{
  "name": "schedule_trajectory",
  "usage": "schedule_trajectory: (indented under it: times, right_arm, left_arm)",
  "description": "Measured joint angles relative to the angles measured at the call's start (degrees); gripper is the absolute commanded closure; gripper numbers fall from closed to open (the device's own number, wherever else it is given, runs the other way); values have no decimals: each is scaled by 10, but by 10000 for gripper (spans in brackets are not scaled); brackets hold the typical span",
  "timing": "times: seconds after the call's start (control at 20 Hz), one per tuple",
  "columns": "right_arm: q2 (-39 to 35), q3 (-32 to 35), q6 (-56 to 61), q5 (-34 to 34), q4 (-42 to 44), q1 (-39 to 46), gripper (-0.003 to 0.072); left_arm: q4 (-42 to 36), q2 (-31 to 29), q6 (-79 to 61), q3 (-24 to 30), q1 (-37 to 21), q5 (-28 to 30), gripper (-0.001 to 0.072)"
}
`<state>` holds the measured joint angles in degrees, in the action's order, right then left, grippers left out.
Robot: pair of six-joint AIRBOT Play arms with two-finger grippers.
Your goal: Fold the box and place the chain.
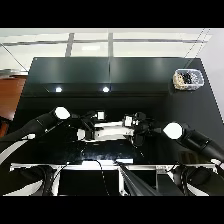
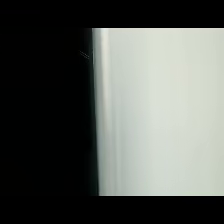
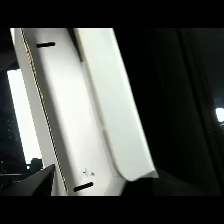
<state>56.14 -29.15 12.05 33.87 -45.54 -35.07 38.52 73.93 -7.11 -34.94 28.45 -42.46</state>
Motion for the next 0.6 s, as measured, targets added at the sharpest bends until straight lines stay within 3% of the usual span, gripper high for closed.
schedule_trajectory:
  times: [0.3, 0.6]
  right_arm:
    - [41, -11, -55, 62, 87, 32, -25]
    - [80, -13, -78, 82, 101, 25, -17]
  left_arm:
    - [0, 0, 1, 0, 0, 0, 678]
    - [0, 0, 0, 0, 0, 0, 678]
